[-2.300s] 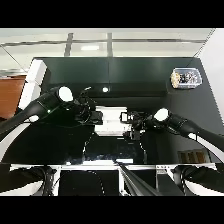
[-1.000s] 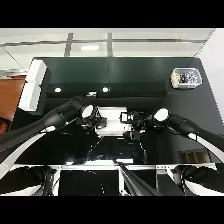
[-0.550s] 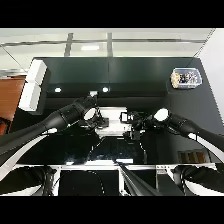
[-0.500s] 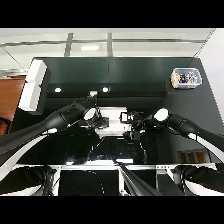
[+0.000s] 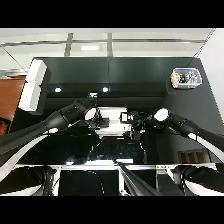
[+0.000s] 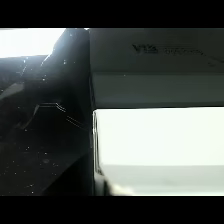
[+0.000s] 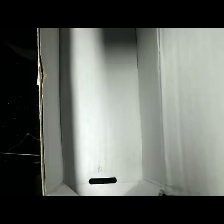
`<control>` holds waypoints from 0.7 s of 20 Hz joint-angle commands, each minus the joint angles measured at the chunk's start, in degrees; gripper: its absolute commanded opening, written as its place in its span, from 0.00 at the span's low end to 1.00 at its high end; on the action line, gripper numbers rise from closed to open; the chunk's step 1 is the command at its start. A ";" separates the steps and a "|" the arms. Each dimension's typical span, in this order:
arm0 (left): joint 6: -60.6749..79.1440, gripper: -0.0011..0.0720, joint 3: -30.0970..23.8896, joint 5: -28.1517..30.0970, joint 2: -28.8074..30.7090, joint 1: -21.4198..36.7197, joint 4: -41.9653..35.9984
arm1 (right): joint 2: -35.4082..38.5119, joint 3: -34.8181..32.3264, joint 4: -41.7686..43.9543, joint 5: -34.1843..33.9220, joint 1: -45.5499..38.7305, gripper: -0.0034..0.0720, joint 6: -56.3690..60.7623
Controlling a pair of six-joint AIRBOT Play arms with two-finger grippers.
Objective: Fold the box and place the chain.
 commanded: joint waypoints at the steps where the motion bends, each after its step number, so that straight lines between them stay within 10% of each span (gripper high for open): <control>1: 0.39 0.05 0.02 -0.87 -0.04 0.00 0.00 | -0.04 0.02 0.02 0.00 0.04 0.58 0.02; 3: 0.37 0.16 0.07 -0.37 -0.04 0.00 -0.02 | -0.04 0.04 0.02 0.02 0.04 0.58 0.02; 5: 0.39 0.58 0.48 -0.59 -0.07 0.00 0.04 | -0.04 0.02 0.02 0.02 0.04 0.58 0.02; 12: -0.74 0.57 1.64 -2.08 -0.35 0.00 1.62 | -0.04 0.04 0.02 0.00 0.04 0.58 0.02; 14: -1.16 0.42 1.68 -1.97 -0.35 0.00 1.77 | -0.04 0.02 0.02 0.00 0.04 0.58 0.02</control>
